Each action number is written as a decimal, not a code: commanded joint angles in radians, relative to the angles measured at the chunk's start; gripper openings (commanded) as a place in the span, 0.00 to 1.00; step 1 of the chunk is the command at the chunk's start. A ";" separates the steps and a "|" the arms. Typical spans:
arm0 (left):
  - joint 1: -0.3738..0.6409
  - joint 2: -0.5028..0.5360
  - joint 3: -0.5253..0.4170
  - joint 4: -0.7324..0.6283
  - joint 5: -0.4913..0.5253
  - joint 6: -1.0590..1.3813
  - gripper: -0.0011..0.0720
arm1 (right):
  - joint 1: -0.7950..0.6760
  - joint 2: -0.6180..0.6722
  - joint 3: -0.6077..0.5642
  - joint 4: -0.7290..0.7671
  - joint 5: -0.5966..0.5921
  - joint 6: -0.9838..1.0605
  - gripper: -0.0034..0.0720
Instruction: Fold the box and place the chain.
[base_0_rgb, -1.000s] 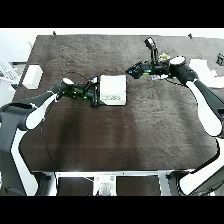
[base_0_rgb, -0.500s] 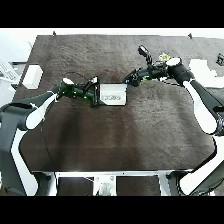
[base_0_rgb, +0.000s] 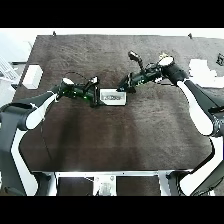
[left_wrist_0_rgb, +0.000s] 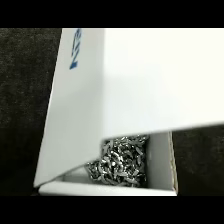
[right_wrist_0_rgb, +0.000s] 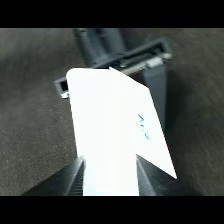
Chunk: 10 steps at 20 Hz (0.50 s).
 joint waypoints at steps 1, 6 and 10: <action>0.000 0.000 0.000 0.000 0.000 0.000 0.58 | 0.018 -0.012 0.001 -0.026 -0.011 -0.037 0.65; 0.000 0.000 0.000 0.000 0.000 0.000 0.58 | 0.018 -0.035 -0.002 -0.033 -0.066 -0.138 0.81; 0.000 0.000 0.000 0.000 0.000 0.000 0.58 | 0.018 -0.037 -0.002 -0.032 -0.114 -0.187 0.81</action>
